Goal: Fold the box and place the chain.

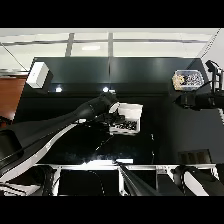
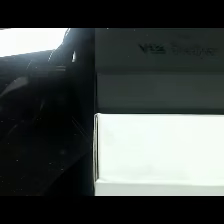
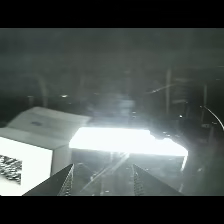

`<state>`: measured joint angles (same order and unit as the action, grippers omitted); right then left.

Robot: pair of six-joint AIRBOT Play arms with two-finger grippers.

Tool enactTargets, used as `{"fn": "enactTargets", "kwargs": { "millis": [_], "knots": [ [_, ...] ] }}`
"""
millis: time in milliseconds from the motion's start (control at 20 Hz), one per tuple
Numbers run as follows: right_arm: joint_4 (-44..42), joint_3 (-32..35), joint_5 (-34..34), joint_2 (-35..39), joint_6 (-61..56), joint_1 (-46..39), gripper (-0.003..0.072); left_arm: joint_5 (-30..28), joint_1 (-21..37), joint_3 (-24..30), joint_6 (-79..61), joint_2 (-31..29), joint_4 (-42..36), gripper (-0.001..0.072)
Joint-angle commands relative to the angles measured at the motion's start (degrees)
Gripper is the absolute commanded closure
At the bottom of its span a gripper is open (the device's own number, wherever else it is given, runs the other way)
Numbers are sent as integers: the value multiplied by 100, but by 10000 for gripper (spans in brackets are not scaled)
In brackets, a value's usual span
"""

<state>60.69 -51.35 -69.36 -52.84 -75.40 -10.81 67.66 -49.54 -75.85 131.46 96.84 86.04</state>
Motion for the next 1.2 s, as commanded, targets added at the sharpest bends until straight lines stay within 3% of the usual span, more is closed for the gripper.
{"fn": "enactTargets", "kwargs": {
  "millis": [0, 50, 150, 400, 500, 600, 750, 850, 950, 1000, 1050, 1150],
  "knots": [
    [114, 42, 9, 4, 151, -168, 245, 37, -4, -2, -223, -4, -197, 669],
    [111, 42, 11, 4, 151, -168, 245, 33, 0, -7, -98, -7, -210, 559],
    [111, 42, 15, 4, 151, -168, 246, 35, 0, -13, 146, -46, -212, 206],
    [116, 42, -31, 4, 151, -168, 246, 98, -2, 0, -227, -848, 520, 126],
    [116, 42, -28, 4, 151, -168, 245, 328, -4, 79, -763, -1325, 874, 126],
    [118, 42, -35, 4, 151, -168, 245, 640, 87, 415, -826, -1930, 1508, 127],
    [109, 44, -74, 4, 146, -168, 245, 33, 887, 1493, -951, -2920, 1314, 126],
    [83, 44, -70, 4, 144, -168, 246, -1106, 1786, 2428, -2041, -3469, -227, 126],
    [39, 44, -129, 4, 146, -168, 246, -2173, 2590, 3381, -4758, -3759, -3202, -10],
    [39, 44, -164, 4, 146, -168, 246, -2166, 2865, 3753, -6509, -3735, -4697, -9],
    [39, 44, -181, 4, 146, -168, 246, -1919, 3025, 4017, -8067, -3661, -5696, -9],
    [44, 44, -177, 2, 146, -168, 246, -1464, 3047, 4258, -10078, -3442, -6218, -9]
  ]
}}
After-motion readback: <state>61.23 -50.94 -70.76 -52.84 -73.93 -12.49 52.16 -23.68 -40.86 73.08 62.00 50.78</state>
